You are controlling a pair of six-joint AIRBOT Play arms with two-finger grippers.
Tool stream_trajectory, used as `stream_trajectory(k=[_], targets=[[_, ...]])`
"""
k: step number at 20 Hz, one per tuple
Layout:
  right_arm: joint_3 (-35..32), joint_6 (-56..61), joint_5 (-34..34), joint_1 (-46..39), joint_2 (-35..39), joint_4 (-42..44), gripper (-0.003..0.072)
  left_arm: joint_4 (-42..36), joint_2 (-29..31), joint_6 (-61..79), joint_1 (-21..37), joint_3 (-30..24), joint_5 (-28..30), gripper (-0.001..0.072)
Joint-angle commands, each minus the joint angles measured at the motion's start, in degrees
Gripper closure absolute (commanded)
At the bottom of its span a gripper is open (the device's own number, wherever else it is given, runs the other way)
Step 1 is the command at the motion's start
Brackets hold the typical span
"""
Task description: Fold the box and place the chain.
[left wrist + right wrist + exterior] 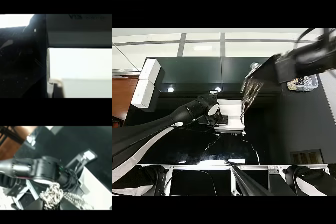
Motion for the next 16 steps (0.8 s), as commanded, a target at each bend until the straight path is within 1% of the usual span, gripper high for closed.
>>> stream_trajectory(k=[1, 6, 10, 12, 14, 16], targets=[[-8.13, -2.10, -4.52, 2.08, -1.68, 0.20, 0.0673, 0.02, 0.02, 0.02, 0.02, 0.02, 0.00, 0.0679], [-20.94, -3.39, -10.64, 3.17, -1.75, 0.22, 0.0674, 0.02, 0.02, 0.02, 0.02, 0.02, -0.02, 0.0679], [-29.07, -5.29, -17.07, 4.72, -1.81, -0.48, 0.0673, 0.07, 0.02, 0.02, 0.02, 0.02, 0.02, 0.0679], [-32.20, -5.57, -20.85, 5.81, -2.16, -0.90, 0.0672, 0.07, 0.02, 0.02, 0.02, 0.02, 0.00, 0.0679], [-33.92, -5.49, -23.26, 6.80, -2.47, -2.93, 0.0671, 0.07, 0.02, 0.02, 0.02, 0.02, -0.04, 0.0679], [-34.75, -5.49, -24.02, 7.45, -2.51, -3.06, 0.0670, 0.04, 0.02, 0.02, 0.02, 0.02, -0.04, 0.0679]])
